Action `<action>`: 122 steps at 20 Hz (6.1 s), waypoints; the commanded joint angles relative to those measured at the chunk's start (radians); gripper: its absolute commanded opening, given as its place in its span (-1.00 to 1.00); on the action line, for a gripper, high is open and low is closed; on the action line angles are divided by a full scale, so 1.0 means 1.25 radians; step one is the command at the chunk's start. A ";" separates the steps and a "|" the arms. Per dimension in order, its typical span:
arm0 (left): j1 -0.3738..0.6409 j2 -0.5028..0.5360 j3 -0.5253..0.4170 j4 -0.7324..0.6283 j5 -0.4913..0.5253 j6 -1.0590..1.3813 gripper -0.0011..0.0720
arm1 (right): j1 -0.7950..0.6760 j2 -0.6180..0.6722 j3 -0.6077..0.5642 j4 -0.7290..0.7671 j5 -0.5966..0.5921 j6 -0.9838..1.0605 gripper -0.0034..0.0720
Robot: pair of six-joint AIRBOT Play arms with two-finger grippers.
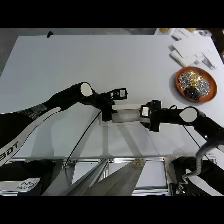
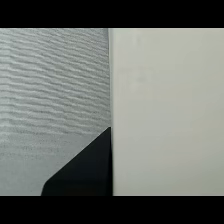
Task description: Fold the box and place the chain.
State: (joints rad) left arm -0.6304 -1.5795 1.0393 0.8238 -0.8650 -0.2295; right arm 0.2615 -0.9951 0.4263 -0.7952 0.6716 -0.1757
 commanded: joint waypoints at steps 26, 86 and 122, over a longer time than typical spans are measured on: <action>-0.001 0.000 0.000 0.000 0.000 0.000 -0.94 | -0.099 -0.269 0.071 0.185 0.200 -0.243 0.61; -0.001 0.000 0.000 0.000 0.000 0.000 -0.94 | -0.076 -0.281 0.071 0.200 0.169 -0.258 -0.12; -0.134 0.198 0.000 0.099 -0.014 -0.145 -0.95 | -0.076 -0.281 0.071 0.200 0.168 -0.258 -0.12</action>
State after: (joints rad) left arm -0.7410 -1.2957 1.0382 1.0523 -1.0359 -0.4969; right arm 0.1665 -1.3468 0.5152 -0.5457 0.8822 -0.4988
